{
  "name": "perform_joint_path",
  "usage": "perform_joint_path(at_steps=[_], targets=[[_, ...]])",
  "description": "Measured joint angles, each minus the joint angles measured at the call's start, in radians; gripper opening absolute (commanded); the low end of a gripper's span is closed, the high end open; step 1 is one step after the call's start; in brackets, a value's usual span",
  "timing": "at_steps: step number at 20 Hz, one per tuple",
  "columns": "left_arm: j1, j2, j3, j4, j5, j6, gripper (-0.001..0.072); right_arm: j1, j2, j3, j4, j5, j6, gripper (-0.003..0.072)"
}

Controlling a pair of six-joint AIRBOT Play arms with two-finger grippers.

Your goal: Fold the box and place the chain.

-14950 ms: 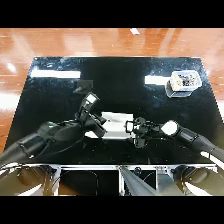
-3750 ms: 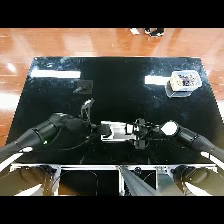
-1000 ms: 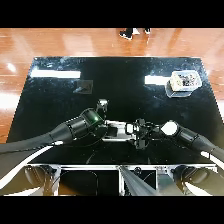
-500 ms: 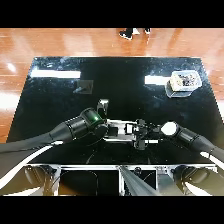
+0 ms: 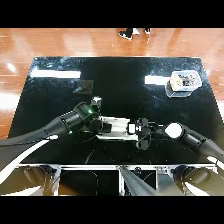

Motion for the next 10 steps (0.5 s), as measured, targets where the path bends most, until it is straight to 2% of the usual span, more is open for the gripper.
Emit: perform_joint_path(at_steps=[10], targets=[[0.017,0.001,0.0,0.018,0.017,0.014,0.0021,0.018,0.008,0.003,0.017,0.0,0.04,0.0697]])
